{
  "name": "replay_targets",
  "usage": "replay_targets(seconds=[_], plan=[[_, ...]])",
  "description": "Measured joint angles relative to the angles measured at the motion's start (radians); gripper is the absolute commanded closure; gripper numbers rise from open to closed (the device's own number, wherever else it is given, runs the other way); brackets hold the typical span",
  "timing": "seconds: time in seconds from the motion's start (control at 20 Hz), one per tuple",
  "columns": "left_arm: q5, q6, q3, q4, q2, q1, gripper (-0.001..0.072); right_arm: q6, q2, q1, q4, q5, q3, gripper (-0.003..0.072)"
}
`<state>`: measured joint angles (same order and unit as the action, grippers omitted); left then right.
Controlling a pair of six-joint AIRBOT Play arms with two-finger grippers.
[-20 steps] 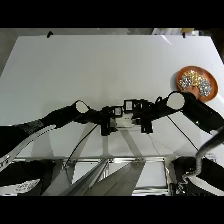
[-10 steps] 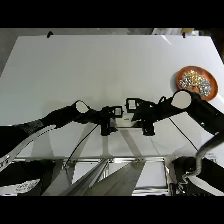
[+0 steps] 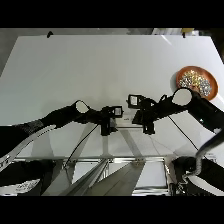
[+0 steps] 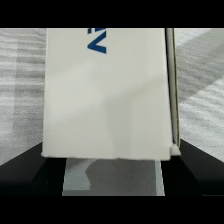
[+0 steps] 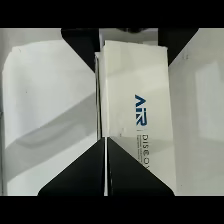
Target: Fold the box and place the chain.
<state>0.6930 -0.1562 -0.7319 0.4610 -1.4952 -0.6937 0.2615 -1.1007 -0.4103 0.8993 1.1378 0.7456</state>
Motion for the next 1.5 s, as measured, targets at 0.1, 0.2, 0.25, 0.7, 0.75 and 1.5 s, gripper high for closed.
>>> replay_targets(seconds=[0.1,0.2,0.25,0.7,0.75,1.5], plan=[[0.0,0.0,0.0,0.0,0.0,0.0,0.0439,0.001,-0.009,0.001,0.002,0.011,0.0,0.0673],[0.0,0.0,0.0,0.0,0.0,0.0,0.0439,0.008,-0.017,0.001,0.009,0.016,0.0,0.0673],[0.0,0.0,0.0,0.0,0.0,0.0,0.0439,0.012,-0.021,0.001,0.012,0.019,-0.001,0.0673],[0.0,0.0,0.0,0.0,0.0,0.0,0.0439,0.004,0.005,0.011,-0.04,0.046,-0.002,0.0673],[0.0,0.0,0.0,0.0,0.0,0.0,0.0439,0.002,0.008,0.022,-0.047,0.046,-0.002,0.0673],[0.0,0.002,0.0,-0.001,0.0,0.0,0.0439,-0.008,-0.019,0.076,-0.077,-0.031,-0.131,0.0675]])
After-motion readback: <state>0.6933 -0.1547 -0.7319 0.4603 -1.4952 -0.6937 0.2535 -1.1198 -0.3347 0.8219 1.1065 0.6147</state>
